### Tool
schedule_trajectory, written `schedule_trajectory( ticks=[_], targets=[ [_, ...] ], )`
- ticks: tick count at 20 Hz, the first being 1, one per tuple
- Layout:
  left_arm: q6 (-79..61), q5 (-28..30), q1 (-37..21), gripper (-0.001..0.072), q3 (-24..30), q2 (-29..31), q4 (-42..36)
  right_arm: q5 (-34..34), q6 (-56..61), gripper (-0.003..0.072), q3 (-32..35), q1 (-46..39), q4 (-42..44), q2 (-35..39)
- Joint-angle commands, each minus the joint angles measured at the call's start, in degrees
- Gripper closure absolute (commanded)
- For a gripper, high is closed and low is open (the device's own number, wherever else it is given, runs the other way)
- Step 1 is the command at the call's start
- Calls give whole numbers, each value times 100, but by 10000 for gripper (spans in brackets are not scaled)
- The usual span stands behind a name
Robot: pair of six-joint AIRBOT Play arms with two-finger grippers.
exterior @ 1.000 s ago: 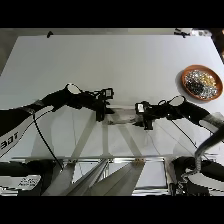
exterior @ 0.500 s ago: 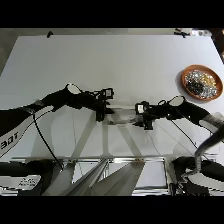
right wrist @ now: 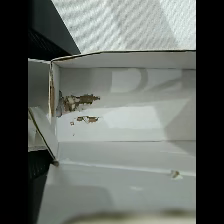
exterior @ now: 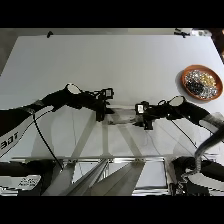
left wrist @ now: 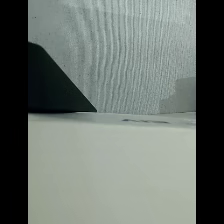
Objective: Fold the box and place the chain.
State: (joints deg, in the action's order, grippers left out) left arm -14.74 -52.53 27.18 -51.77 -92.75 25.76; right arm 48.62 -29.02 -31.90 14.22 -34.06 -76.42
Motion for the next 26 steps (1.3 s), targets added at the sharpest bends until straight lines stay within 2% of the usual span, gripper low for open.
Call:
schedule_trajectory(
  ticks=[1,5,6,7,8,9,10,16,19,20,21,23,24,26],
  targets=[
    [-2,0,2,697,0,-2,0,4,2,286,-2,0,0,-2],
    [-2,4,-4,696,-2,9,2,4,2,286,-2,0,0,-2],
    [0,-7,-9,669,0,28,7,4,2,286,-2,0,0,-2],
    [2,-4,-11,527,0,74,52,4,4,286,-2,0,0,-2],
    [7,-2,-11,313,0,149,98,4,2,286,-2,0,0,-2],
    [98,2,-26,222,0,249,98,4,2,286,-2,0,0,-2],
    [223,0,-57,177,0,385,105,2,2,286,-2,0,0,-2],
    [1130,-140,-704,177,0,1486,1075,2,2,286,-2,0,0,-2],
    [1453,-584,-1121,181,0,2094,1421,4,2,286,-2,0,0,-2],
    [1558,-804,-1198,205,0,2256,1414,4,2,286,-2,0,0,-2],
    [1663,-1038,-1222,290,0,2406,1458,4,2,286,-2,0,0,-2],
    [1784,-1604,-1174,641,0,2599,1565,4,2,286,-2,0,0,-2],
    [1786,-1963,-1139,706,0,2643,1550,2,2,286,-2,0,0,-2],
    [2282,-2459,-922,707,11,2651,1550,4,2,286,-2,0,0,-2]
  ],
)
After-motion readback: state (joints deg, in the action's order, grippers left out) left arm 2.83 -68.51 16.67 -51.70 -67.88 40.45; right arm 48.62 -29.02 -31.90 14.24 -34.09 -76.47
